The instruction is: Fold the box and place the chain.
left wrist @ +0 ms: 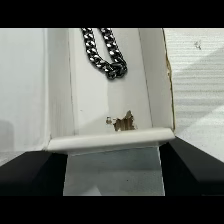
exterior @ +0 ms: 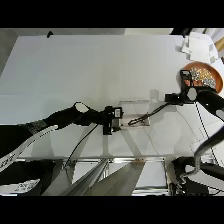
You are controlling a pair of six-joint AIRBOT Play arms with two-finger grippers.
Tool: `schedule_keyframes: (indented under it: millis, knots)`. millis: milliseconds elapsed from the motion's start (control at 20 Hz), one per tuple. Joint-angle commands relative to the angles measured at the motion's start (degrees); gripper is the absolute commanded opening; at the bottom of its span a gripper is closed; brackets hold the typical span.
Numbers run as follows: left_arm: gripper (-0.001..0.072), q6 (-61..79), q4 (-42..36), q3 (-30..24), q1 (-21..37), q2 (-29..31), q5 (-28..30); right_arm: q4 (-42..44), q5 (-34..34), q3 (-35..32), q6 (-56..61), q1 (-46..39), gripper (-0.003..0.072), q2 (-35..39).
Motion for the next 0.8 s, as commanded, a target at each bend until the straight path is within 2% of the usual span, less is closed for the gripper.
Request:
schedule_keyframes:
  millis: [0,200,350,500,650,750]
  knots:
    - [0.0068,0.00,0.00,-0.02,0.00,0.00,0.00,0.04,0.17,-0.02,-0.33,0.00,0.0011,0.04]
    - [0.0068,0.00,0.00,-0.02,0.00,0.00,0.02,0.04,2.58,-0.02,-4.20,0.00,0.0010,4.50]
    - [0.0068,0.00,0.00,-0.02,0.00,0.00,0.02,0.98,6.58,-0.02,-8.11,0.00,0.0010,12.98]
    - [0.0068,0.00,0.00,-0.02,0.00,0.00,0.02,2.93,14.36,-0.02,-15.96,0.00,0.0010,22.82]
    - [0.0068,0.00,0.00,-0.02,0.00,0.00,0.02,8.94,21.86,-0.02,-21.59,0.00,0.0010,32.48]
    - [0.0068,0.00,0.00,-0.02,0.00,0.00,0.00,17.18,25.46,-0.02,-25.24,0.00,0.0010,39.04]
